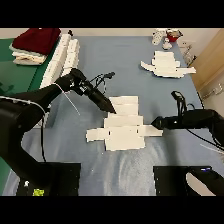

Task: Fold the box.

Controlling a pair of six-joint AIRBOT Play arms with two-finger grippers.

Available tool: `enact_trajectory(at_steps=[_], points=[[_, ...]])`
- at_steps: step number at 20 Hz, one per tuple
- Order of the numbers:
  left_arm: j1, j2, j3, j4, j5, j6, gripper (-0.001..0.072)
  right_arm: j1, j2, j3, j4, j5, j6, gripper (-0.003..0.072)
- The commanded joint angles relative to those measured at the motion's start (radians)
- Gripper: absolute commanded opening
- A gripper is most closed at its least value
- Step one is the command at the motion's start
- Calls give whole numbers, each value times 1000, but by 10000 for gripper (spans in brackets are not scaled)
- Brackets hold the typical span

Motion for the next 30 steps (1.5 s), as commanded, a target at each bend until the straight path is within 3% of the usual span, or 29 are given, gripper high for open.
enact_trajectory(at_steps=[1,6,10,13,19,30], points=[[-36,116,-97,6,106,122,6,0,3,92,-119,47,181,471],[-84,398,-387,3,428,308,6,0,15,167,-113,50,315,470],[-194,653,-619,0,706,438,7,0,13,167,-96,53,353,468],[-294,756,-720,-3,813,500,9,0,12,167,-97,63,353,468],[-402,716,-760,-3,954,510,11,0,12,167,-97,70,354,467],[-399,681,-758,4,929,510,12,0,12,167,-97,69,355,468]])
